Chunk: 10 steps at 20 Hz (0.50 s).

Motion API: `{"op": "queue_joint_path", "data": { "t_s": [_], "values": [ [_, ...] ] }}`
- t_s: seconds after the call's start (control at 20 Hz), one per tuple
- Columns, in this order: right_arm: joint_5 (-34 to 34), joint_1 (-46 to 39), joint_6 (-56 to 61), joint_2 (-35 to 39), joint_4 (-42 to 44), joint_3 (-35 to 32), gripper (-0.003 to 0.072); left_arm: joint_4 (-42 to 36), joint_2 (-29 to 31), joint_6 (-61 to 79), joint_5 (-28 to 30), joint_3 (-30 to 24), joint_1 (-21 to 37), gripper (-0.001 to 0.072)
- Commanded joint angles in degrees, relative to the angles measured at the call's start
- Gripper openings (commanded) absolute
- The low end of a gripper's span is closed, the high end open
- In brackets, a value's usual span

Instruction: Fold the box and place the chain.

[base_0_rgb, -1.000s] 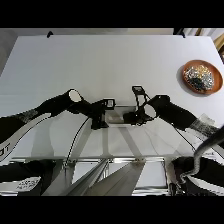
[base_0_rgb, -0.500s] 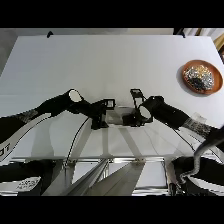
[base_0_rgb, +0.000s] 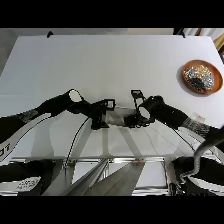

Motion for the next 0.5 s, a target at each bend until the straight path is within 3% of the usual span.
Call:
{"op": "queue_joint_path", "data": {
  "t_s": [0.0,0.45],
  "values": [
    [-0.2,0.1,0.3,0.0,0.1,0.0,0.0409,-0.2,0.0,-0.2,0.0,0.0,0.0,0.0312],
    [6.1,1.2,-7.5,6.1,-3.5,3.5,0.0416,-0.2,0.0,-0.2,0.0,0.0,0.0,0.0312]
  ]
}}
